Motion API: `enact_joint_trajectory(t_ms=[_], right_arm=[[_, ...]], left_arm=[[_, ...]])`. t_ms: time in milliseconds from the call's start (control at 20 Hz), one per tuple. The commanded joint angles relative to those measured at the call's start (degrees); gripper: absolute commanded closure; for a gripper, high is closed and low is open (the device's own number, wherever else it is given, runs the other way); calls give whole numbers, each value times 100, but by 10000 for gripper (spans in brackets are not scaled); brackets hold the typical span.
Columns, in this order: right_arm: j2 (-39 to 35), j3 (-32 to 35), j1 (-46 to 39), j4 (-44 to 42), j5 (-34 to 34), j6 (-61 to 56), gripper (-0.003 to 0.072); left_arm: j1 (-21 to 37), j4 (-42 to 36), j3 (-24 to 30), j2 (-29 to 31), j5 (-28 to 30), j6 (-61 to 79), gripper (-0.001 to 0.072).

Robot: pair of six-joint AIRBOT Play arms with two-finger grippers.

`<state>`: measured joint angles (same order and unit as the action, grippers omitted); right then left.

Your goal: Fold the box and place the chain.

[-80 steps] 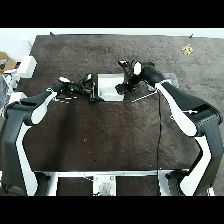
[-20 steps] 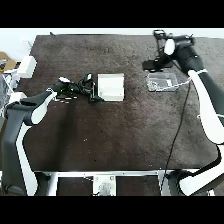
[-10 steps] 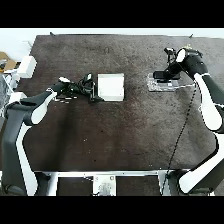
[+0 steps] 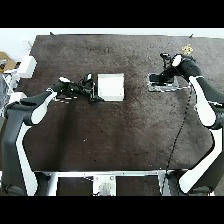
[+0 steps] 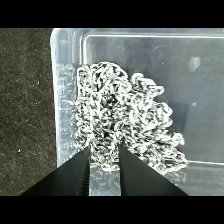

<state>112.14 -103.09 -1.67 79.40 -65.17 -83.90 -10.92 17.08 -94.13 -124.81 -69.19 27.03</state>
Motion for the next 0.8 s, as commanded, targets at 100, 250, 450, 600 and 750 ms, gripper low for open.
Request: enact_joint_trajectory(t_ms=[100, 250, 450, 600, 750], right_arm=[[57, 2, -4, -35, -37, 11, 516], [46, 0, -7, -15, -37, 11, 661], [-133, 0, -4, -15, -42, 13, 685], [-455, 0, -4, -17, -42, 15, 685], [-944, 0, 9, -17, -37, 63, 685]], left_arm=[[4, 2, -2, -2, 0, 0, 352], [4, 2, -2, -2, 2, 2, 352], [4, 2, -2, -2, 2, 2, 352], [4, 2, -2, -2, 2, 2, 352], [4, 2, -2, -2, 2, 2, 352]])
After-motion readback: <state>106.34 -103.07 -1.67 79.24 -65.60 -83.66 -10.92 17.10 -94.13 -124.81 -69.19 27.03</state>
